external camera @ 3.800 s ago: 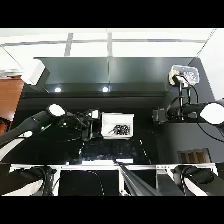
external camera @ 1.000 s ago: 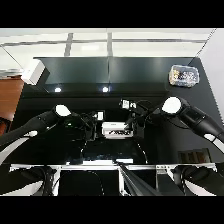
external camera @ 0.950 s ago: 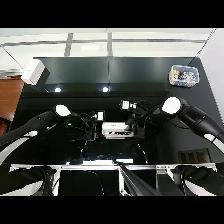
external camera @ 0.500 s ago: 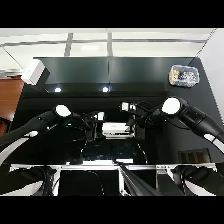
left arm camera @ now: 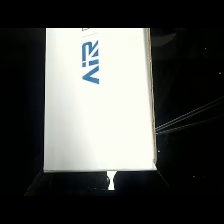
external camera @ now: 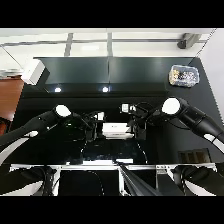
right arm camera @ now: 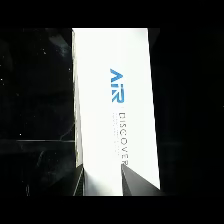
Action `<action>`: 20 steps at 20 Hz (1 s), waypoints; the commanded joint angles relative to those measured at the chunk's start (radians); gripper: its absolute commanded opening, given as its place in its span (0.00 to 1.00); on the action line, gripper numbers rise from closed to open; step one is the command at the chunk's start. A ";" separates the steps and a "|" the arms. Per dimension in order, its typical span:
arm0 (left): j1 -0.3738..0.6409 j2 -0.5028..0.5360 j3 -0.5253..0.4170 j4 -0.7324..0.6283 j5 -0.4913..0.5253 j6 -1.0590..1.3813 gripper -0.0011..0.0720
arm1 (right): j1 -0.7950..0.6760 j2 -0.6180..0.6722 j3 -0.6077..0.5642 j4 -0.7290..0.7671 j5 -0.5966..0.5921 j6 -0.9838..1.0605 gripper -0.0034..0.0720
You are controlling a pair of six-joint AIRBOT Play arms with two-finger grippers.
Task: Fold the box and place the chain.
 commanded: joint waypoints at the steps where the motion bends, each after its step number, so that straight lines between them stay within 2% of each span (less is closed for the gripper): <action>1: 0.000 0.000 0.001 0.000 0.001 0.000 0.57 | 0.000 -0.002 0.000 -0.002 0.013 0.000 0.42; 9: 0.000 0.000 0.001 0.000 0.001 0.000 0.57 | 0.000 -0.001 -0.045 0.001 0.005 0.009 0.42; 12: 0.000 0.000 0.001 0.000 0.001 0.000 0.57 | -0.005 0.027 -0.024 0.003 0.020 0.106 0.42; 13: 0.000 0.000 0.001 0.000 0.001 0.000 0.57 | -0.015 0.043 -0.010 0.004 0.041 0.163 0.33; 15: 0.000 0.000 0.001 0.000 0.001 0.000 0.57 | -0.047 0.078 0.008 0.007 0.093 0.351 0.30; 16: 0.000 0.000 0.001 0.000 0.001 0.000 0.57 | -0.066 0.090 0.008 0.006 0.117 0.491 0.23; 17: 0.000 0.000 0.001 0.000 0.001 0.000 0.57 | -0.083 0.090 0.005 0.011 0.145 0.618 0.06; 19: 0.000 0.000 0.001 0.000 0.001 0.000 0.57 | -0.085 0.089 -0.035 0.097 0.129 0.686 0.06; 20: 0.000 0.000 0.001 0.000 0.001 0.000 0.57 | -0.085 0.088 -0.074 0.206 0.079 0.684 0.06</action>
